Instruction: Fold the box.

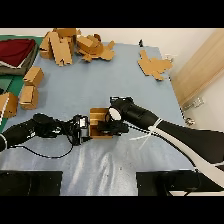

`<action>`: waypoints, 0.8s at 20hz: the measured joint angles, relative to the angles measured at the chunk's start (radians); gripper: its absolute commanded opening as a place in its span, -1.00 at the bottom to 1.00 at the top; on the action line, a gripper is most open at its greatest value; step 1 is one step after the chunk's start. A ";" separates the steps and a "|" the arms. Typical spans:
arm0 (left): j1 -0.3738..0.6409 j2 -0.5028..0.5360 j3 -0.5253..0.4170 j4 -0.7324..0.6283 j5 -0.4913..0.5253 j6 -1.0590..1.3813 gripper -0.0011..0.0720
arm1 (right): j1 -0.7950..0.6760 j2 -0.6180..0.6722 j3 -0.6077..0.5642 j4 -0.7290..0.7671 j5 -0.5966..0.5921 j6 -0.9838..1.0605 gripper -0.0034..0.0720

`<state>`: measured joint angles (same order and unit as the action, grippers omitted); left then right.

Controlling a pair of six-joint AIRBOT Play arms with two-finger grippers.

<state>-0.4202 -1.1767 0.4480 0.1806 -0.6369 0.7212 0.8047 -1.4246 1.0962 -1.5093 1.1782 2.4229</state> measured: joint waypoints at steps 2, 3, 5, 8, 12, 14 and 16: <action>0.000 0.000 0.000 0.000 0.000 0.000 0.46 | 0.010 -0.020 0.010 -0.006 0.021 0.048 -0.09; 0.000 0.000 0.000 0.000 0.000 0.000 0.46 | 0.013 -0.029 0.014 -0.012 0.021 0.068 -0.09; 0.000 0.000 0.000 0.000 0.000 0.000 0.46 | 0.017 -0.045 0.018 -0.021 0.019 0.094 -0.09; 0.000 0.000 0.000 0.000 0.000 0.000 0.46 | 0.018 -0.074 0.021 -0.035 0.006 0.113 -0.22; 0.000 0.000 0.000 -0.001 0.001 -0.004 0.46 | 0.018 -0.090 0.025 -0.079 0.008 0.123 -0.74; 0.000 0.000 0.000 -0.001 0.001 -0.003 0.46 | 0.018 -0.093 0.029 -0.096 0.016 0.117 -0.91; 0.000 0.000 0.000 -0.001 0.001 -0.003 0.46 | 0.019 -0.095 0.031 -0.108 0.016 0.116 -0.91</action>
<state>-0.4202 -1.1767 0.4480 0.1799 -0.6357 0.7185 0.8238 -1.5200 1.1275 -1.6169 1.1942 2.5385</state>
